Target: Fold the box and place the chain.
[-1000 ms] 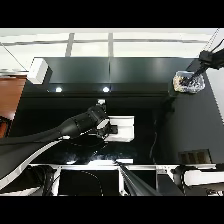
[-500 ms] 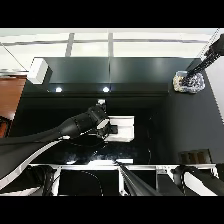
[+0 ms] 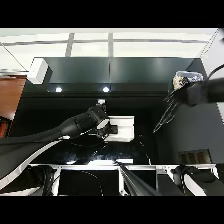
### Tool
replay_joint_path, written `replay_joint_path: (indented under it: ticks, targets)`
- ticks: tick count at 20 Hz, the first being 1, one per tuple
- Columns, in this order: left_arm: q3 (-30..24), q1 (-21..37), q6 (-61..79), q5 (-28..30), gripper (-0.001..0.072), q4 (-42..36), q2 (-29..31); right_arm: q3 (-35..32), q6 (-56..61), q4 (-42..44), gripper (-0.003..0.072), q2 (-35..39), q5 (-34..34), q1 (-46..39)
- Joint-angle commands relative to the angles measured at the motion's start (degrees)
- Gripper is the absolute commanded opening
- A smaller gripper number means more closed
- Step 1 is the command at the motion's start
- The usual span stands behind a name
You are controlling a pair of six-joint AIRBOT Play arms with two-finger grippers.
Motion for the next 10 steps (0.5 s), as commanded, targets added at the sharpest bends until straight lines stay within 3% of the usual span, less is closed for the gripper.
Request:
replay_joint_path:
  ticks: [1, 7, 10]
  targets:
    - [-0.02, 0.00, 0.00, -0.09, 0.0029, 0.00, 0.00, -6.21, -0.02, 8.48, 0.0007, 0.79, -0.22, 6.75]
    - [-0.04, 0.00, 0.00, -0.07, 0.0028, 0.02, 0.00, -6.62, 0.87, 12.39, 0.0007, 0.09, -13.62, 17.00]
    - [-0.02, 0.00, 0.00, -0.07, 0.0029, 0.02, 0.00, -6.67, 0.85, 11.82, 0.0007, -2.10, -16.65, 19.34]
